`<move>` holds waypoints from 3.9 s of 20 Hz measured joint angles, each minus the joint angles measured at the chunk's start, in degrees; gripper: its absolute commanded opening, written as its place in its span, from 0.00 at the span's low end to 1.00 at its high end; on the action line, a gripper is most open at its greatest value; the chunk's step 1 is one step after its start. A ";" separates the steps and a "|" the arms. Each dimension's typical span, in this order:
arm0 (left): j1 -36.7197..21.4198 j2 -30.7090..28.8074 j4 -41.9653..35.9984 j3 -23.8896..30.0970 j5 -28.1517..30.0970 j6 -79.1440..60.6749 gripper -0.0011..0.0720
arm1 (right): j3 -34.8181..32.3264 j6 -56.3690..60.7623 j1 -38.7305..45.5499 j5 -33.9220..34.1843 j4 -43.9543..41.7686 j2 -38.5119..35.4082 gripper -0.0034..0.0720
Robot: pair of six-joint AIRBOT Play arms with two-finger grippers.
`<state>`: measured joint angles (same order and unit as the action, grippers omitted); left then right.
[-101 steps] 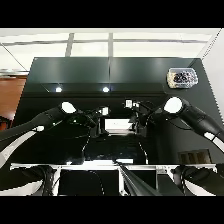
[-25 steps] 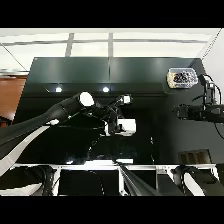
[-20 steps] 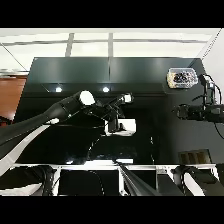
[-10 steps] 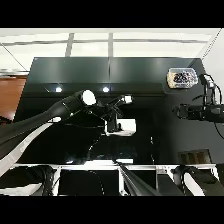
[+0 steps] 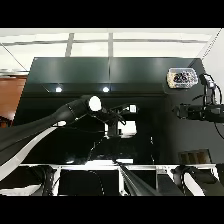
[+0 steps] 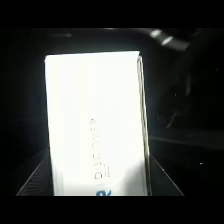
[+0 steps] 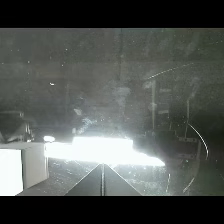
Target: Fold the box and place the chain.
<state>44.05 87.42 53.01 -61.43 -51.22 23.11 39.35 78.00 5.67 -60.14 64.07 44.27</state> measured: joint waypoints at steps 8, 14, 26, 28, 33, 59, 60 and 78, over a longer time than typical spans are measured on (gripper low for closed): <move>1.44 0.52 10.38 -1.79 3.63 7.34 0.42 | 0.00 0.04 0.00 0.00 0.00 0.02 0.07; -16.17 -3.48 18.78 -5.51 3.06 15.37 0.42 | 0.00 0.50 0.00 0.31 -0.02 0.00 0.07; -59.21 22.69 24.26 -43.54 -3.39 39.50 0.42 | 0.00 0.92 0.00 4.74 -2.38 0.20 0.07; -61.22 27.85 25.51 -49.68 -4.55 41.68 0.42 | 0.00 1.07 0.00 5.09 -2.86 0.50 0.07; -62.77 35.28 25.86 -55.93 -6.91 44.02 1.00 | 0.00 1.33 0.00 5.11 -4.02 1.03 0.07; -46.71 -58.47 14.27 29.57 8.83 47.30 0.05 | -7.28 -22.27 0.44 16.55 -3.87 -6.01 0.07; -46.53 -60.89 14.23 32.35 10.32 47.12 0.05 | -8.00 -22.58 0.44 17.57 -3.87 -6.14 0.07; -46.01 -67.80 14.40 39.36 13.94 46.73 0.05 | -9.75 -23.56 0.48 20.11 -3.85 -6.43 0.07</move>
<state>-1.96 19.62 67.42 -22.06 -37.28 69.84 29.61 54.43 6.15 -40.03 60.23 37.85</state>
